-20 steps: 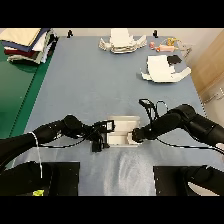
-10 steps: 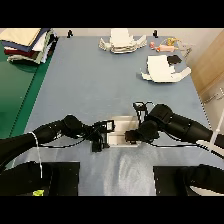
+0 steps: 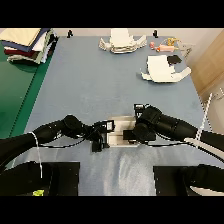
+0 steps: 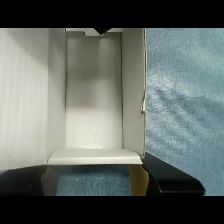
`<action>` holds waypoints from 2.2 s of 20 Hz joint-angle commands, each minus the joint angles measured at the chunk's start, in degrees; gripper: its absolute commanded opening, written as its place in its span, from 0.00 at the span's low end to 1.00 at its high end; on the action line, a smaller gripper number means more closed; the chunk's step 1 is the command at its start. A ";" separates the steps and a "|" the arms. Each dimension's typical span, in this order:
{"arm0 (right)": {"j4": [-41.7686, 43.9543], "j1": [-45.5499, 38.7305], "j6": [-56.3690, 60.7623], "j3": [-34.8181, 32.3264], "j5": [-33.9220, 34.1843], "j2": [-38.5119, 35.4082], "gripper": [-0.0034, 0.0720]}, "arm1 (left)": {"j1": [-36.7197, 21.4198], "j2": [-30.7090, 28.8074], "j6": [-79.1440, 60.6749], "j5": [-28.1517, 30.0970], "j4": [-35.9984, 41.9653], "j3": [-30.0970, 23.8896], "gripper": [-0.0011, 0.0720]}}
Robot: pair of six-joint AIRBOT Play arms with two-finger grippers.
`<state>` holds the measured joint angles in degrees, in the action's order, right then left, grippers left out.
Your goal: Fold the box.
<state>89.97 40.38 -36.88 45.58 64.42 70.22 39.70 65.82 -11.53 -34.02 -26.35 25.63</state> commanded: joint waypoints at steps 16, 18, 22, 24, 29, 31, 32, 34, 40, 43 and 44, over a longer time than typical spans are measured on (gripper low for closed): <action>-0.63 0.07 2.36 0.07 -0.55 0.48 0.60 | -0.04 -0.04 -0.02 0.00 0.00 0.02 0.66; -0.63 0.07 2.38 0.07 -0.52 0.48 0.60 | -0.04 -0.04 -0.02 0.00 0.00 0.02 0.66; -0.63 0.07 2.36 0.07 -0.52 0.48 0.58 | -0.04 -0.04 -0.02 0.00 0.00 0.02 0.66; -0.52 0.07 1.60 0.52 0.00 0.28 0.58 | -0.04 -0.04 -0.02 0.02 0.00 0.02 0.66; -2.80 -0.17 0.20 6.19 8.13 -4.57 0.58 | -0.04 -0.04 -0.02 0.00 0.00 0.02 0.66; -6.25 -0.44 0.22 8.48 12.87 -7.96 0.58 | -0.04 -0.04 -0.02 0.00 0.00 0.02 0.66; -8.20 -0.81 0.22 9.16 14.99 -9.88 0.58 | -0.04 -0.04 -0.02 0.00 0.00 0.02 0.66; -12.50 -1.95 -0.04 9.16 18.80 -13.18 0.32 | -0.04 -0.04 -0.02 0.00 0.00 0.02 0.66; -7.15 -19.65 -18.16 7.89 14.51 -12.09 0.05 | -0.04 -0.04 -0.02 0.00 0.00 0.02 0.66; 9.29 -32.59 -34.51 7.91 5.97 -6.62 0.05 | -0.04 -0.04 -0.02 0.00 0.00 0.02 0.66; 16.46 -36.89 -40.52 7.91 4.04 -4.07 0.05 | -0.04 -0.04 -0.02 0.00 0.00 0.02 0.66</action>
<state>90.30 14.15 -60.80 53.58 75.44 61.84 39.70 65.82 -11.55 -34.02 -26.35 25.63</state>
